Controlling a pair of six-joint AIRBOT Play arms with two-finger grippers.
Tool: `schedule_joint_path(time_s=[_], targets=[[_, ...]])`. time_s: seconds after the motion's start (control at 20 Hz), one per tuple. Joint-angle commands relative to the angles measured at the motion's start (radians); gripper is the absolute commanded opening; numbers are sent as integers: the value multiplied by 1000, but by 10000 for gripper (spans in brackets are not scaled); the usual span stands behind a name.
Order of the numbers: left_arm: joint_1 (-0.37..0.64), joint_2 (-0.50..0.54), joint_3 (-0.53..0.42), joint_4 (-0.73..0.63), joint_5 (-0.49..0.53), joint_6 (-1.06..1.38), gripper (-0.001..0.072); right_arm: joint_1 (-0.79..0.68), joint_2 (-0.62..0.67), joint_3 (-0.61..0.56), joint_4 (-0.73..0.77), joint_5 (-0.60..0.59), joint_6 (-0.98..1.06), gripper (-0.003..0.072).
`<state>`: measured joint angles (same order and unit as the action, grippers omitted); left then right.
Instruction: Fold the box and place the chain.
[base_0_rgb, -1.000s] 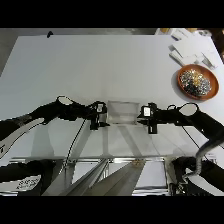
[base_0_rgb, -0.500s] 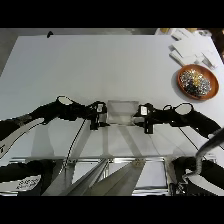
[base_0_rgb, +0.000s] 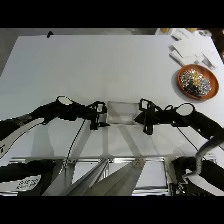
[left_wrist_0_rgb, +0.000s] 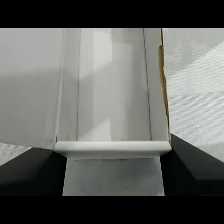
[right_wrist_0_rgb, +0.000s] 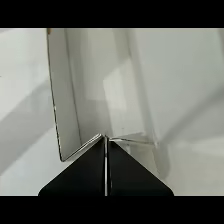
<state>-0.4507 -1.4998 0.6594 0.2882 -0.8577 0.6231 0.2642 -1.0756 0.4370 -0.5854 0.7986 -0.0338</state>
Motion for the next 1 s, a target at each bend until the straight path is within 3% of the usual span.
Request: schedule_joint_path(time_s=[0.0,0.15,0.4,0.6,0.7,0.95], targets=[[0,1,0,0,1,0,70,-1,108,0,-115,-31,413,16],[0,1,0,0,1,0,70,-26,180,6,-118,-79,652,16],[0,1,0,0,0,0,70,-231,182,40,-126,-49,986,17],[0,1,0,0,-4,0,70,-316,93,39,-346,59,1270,17],[0,1,0,0,-6,0,70,-300,10,35,-346,158,1284,17],[0,1,0,0,-7,0,70,-213,-81,31,-247,177,1250,17]])
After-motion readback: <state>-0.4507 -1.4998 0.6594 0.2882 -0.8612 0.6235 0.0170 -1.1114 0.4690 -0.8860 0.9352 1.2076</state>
